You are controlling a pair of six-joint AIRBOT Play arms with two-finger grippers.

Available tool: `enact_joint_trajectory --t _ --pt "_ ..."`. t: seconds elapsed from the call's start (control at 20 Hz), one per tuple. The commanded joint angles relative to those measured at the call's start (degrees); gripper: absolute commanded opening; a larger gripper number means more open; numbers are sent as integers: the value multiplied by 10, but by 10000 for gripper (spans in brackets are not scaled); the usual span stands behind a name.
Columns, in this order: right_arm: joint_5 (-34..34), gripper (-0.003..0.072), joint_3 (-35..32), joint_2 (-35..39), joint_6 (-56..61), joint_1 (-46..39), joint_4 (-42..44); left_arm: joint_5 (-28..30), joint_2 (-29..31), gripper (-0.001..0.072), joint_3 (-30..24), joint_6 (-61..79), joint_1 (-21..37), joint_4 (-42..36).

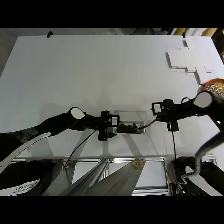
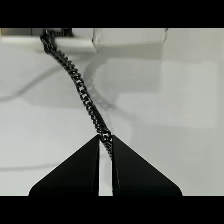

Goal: Fold the box and place the chain.

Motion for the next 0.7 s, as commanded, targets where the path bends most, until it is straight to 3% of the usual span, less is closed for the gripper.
enact_joint_trajectory --t 0.0,0.2,0.5,0.65 --pt "23 17 0 85 3 20 101 0 0 389 0 0 0 0" --pt "7 17 0 108 4 124 187 0 0 389 0 0 0 0" --pt "-158 17 0 107 70 280 180 0 0 389 0 0 0 0" --pt "-172 18 0 83 86 286 176 0 0 389 0 0 0 0"
